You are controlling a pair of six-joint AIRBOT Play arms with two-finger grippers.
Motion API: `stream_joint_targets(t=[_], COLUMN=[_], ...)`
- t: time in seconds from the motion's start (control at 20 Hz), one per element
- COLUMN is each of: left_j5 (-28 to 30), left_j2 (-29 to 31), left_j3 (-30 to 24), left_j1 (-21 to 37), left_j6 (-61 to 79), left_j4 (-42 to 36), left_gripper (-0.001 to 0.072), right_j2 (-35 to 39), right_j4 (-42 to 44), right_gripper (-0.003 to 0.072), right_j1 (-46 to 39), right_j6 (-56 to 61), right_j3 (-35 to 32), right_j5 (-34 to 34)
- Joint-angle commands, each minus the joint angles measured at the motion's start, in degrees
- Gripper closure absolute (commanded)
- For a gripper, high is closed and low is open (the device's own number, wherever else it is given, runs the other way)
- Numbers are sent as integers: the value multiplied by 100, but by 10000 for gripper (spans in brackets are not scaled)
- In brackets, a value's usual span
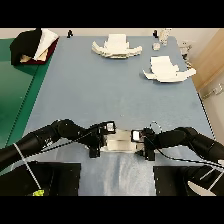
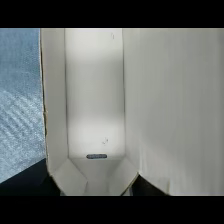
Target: Fold the box.
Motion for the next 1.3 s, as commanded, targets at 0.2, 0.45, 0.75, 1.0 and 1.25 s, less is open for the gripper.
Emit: stream_joint_targets(t=[0.2, 0.45, 0.75, 1.0, 1.25], left_j5=[-675, -1718, -1996, -835, -479], left_j2=[1456, 1733, 1285, 1095, 778], left_j3=[264, 227, -459, -994, -1010], left_j1=[236, 1692, 2741, 2070, 1349], left_j6=[-5733, -7383, -6312, -6096, -6076], left_j4=[2599, 2830, 898, -116, -326], left_gripper=[696, 697, 697, 697, 697], right_j2=[-2, -2, -2, -2, -2], right_j4=[0, 0, 0, 0, 0], right_gripper=[177, 177, 177, 177, 176], right_j1=[-2, -2, -2, -2, -2], right_j6=[7, 7, 7, 7, 7], right_j3=[4, 4, 4, 4, 4], right_j5=[2, 2, 2, 2, 2])
